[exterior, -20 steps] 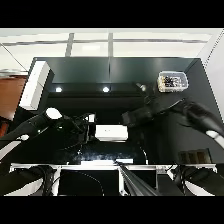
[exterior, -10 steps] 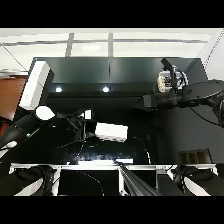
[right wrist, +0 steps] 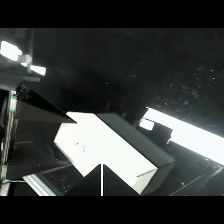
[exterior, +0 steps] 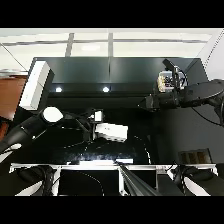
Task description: Fold the box and place the chain.
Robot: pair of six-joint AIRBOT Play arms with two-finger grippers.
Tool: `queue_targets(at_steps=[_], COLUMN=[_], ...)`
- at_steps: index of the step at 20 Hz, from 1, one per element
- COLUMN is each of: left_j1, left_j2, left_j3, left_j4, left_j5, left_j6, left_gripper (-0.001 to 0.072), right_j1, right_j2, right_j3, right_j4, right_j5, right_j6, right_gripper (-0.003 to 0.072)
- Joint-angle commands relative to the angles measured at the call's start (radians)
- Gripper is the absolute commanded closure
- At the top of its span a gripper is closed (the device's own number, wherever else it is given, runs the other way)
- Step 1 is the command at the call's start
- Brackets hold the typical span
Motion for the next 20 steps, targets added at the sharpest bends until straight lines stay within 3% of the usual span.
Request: queue_targets(at_steps=[1,20], left_j1=[-0.044,-0.045], left_j2=[-0.057,-0.139], left_j3=[0.043,0.079], left_j4=[0.000,0.000], left_j5=[-0.019,-0.044], left_j6=[0.001,0.022], left_gripper=[-0.0009,-0.0006], right_j1=[0.000,0.000], right_j2=[0.001,0.001], right_j3=[0.000,0.000], right_j4=[-0.026,-0.037], right_j5=[0.000,-0.003], right_j6=[0.000,0.000], right_gripper=[0.0660,0.0660])
